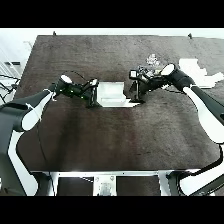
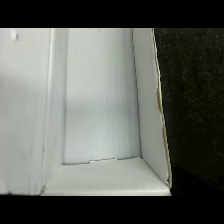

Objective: Fold the box and place the chain.

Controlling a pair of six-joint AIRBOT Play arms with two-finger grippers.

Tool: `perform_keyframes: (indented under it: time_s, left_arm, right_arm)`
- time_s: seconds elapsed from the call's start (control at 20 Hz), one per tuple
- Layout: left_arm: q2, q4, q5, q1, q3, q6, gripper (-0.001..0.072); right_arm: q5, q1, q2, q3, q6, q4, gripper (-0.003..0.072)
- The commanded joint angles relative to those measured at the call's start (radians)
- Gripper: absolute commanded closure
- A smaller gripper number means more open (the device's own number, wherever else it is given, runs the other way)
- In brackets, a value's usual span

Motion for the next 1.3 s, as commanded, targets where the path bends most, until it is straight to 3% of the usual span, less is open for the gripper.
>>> perform_keyframes:
  time_s: [0.0, 0.15, 0.2, 0.3, 0.45, 0.55, 1.05, 1.15, 1.25]
  left_arm:
    - [0.000, 0.000, 0.000, 0.001, 0.000, 0.000, 0.0360]
    - [0.000, 0.000, 0.000, 0.001, 0.000, 0.000, 0.0360]
    - [0.000, 0.000, 0.000, 0.001, 0.000, 0.000, 0.0360]
    - [0.000, 0.000, 0.000, 0.001, 0.000, 0.000, 0.0360]
    - [0.000, 0.000, 0.000, 0.001, 0.000, 0.000, 0.0360]
    - [0.000, 0.000, 0.000, 0.001, 0.000, 0.000, 0.0361]
    - [0.000, 0.000, 0.000, 0.001, 0.000, 0.000, 0.0360]
    - [0.000, 0.000, 0.000, 0.001, 0.000, 0.000, 0.0360]
    - [0.000, 0.000, 0.000, 0.001, 0.000, 0.000, 0.0360]
  right_arm:
    - [-0.022, 0.029, -0.031, -0.006, -0.008, -0.019, 0.0005]
    - [-0.056, 0.049, -0.048, -0.006, -0.008, -0.018, 0.0059]
    - [-0.060, 0.053, -0.050, -0.006, -0.008, -0.018, 0.0109]
    - [-0.079, 0.056, -0.050, -0.006, -0.008, -0.014, 0.0280]
    - [-0.086, 0.056, -0.050, -0.006, -0.008, 0.037, 0.0323]
    - [-0.094, 0.069, -0.050, -0.006, -0.008, 0.069, 0.0452]
    - [-0.147, 0.109, -0.102, -0.006, -0.008, 0.124, 0.0439]
    - [-0.153, 0.109, -0.102, -0.006, -0.009, 0.124, 0.0247]
    - [-0.153, 0.109, -0.102, -0.006, -0.009, 0.124, 0.0172]
